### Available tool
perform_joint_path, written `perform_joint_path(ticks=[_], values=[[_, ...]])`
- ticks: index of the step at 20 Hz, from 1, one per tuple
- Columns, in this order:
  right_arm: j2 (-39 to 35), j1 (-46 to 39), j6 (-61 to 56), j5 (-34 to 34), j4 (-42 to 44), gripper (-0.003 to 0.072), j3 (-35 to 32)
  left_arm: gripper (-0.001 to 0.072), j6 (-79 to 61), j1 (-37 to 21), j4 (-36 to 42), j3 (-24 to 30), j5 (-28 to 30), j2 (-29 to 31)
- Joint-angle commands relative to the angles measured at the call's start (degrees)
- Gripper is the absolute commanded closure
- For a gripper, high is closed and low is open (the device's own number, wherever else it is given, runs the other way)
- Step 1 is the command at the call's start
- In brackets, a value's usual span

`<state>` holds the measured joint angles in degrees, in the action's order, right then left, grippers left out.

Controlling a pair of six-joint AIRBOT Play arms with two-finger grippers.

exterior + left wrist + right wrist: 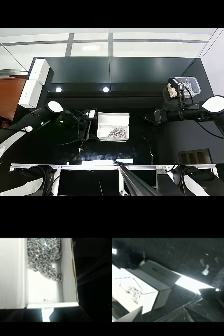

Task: Fold the box and place the chain.

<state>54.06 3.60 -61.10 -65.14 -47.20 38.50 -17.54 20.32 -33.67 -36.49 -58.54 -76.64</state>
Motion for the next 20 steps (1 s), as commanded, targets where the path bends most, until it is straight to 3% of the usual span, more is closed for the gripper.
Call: perform_joint_path(ticks=[1, 6, 11, 20], values=[[0.0, 0.0, 0.0, 0.0, 0.0, 0.0096, 0.0, 0.0000, 1.6, 1.0, -0.6, 0.0, 2.0, -0.1], [0.0, 0.0, 0.0, 0.1, 0.0, 0.0096, 0.0, 0.0008, 2.8, 2.4, -2.1, 0.0, 3.4, -0.1], [0.0, 0.0, -0.2, 2.4, 0.2, 0.0096, 0.0, 0.0222, 5.0, 3.4, -3.8, 0.0, 3.3, -0.2], [1.7, 5.1, -1.2, 10.4, -0.7, 0.0096, 7.3, 0.0231, 11.8, -2.8, -3.8, 0.0, 4.4, 0.0]])
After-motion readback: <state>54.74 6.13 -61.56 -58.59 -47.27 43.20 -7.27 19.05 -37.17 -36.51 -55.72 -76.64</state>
